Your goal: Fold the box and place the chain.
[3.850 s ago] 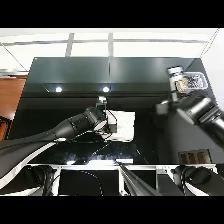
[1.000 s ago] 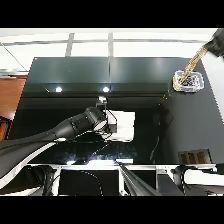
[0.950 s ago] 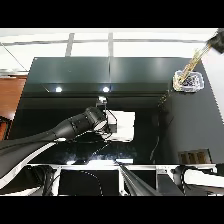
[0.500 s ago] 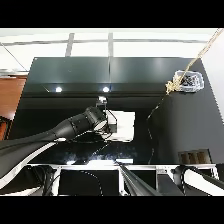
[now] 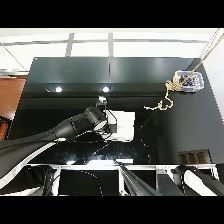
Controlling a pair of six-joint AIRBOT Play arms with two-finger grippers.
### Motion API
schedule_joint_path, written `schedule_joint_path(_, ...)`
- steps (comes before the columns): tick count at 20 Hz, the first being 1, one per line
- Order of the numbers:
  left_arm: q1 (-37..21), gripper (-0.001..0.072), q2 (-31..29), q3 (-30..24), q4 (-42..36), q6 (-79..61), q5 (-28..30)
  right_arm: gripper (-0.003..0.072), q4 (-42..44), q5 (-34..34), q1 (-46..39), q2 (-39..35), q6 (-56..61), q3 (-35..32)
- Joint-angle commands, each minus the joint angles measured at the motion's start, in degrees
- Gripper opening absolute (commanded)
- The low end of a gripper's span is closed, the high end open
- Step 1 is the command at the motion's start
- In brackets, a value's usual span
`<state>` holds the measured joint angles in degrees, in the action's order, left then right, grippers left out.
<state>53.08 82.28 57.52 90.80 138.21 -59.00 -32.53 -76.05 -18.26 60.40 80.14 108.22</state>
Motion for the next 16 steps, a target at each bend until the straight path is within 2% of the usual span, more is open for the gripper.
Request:
schedule_joint_path(1, 0.0, 0.0030, 0.0, 0.0, 0.0, 0.0, 0.0, 0.0010, -3.5, -6.3, 7.0, -3.8, -2.0, -2.9)
schedule_joint_path(4, 0.0, 0.0030, 0.0, 0.0, 0.0, 0.0, 0.0, 0.0010, -9.6, -10.3, 15.9, -6.4, -2.2, -11.3)
schedule_joint_path(8, 0.0, 0.0030, 0.0, 0.0, 0.0, 0.0, 0.0, 0.0010, -10.6, -12.9, 24.2, -7.2, -2.6, -25.2)
schedule_joint_path(13, 0.0, 0.0030, 0.0, 0.0, 0.0, 0.0, 0.0, 0.0009, -10.3, -6.9, 29.0, -7.2, -3.1, -41.9)
schedule_joint_path(16, 0.0, 0.0030, 0.0, 0.0, 0.0, 0.0, 0.0, 0.0009, -6.9, -2.6, 31.3, -7.1, -3.8, -50.4)
